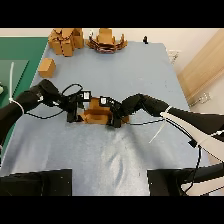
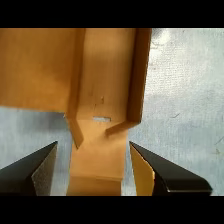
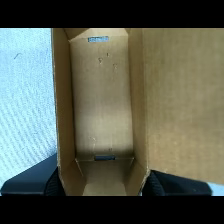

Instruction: Fold the box.

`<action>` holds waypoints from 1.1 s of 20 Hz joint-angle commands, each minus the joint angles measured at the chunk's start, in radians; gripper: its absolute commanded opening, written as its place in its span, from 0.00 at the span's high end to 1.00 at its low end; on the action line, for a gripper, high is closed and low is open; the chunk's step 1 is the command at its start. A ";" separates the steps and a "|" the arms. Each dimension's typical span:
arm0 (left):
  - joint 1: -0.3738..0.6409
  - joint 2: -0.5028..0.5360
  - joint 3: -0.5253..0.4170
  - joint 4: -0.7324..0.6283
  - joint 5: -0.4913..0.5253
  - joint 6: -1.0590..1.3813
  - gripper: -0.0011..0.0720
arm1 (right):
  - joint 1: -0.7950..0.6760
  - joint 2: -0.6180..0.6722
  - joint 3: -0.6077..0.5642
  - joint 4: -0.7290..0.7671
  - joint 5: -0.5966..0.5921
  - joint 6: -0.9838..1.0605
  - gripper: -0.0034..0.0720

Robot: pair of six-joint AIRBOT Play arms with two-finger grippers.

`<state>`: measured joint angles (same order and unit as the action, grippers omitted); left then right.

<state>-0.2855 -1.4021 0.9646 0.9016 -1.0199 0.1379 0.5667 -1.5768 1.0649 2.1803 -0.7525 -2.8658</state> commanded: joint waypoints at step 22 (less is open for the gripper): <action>-0.095 -0.024 -0.005 -0.124 0.018 0.087 0.93 | 0.001 -0.001 0.000 0.000 -0.001 0.001 0.86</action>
<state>-0.3592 -1.4200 0.9600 0.7815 -1.0031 0.2214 0.5663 -1.5768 1.0649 2.1803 -0.7551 -2.8655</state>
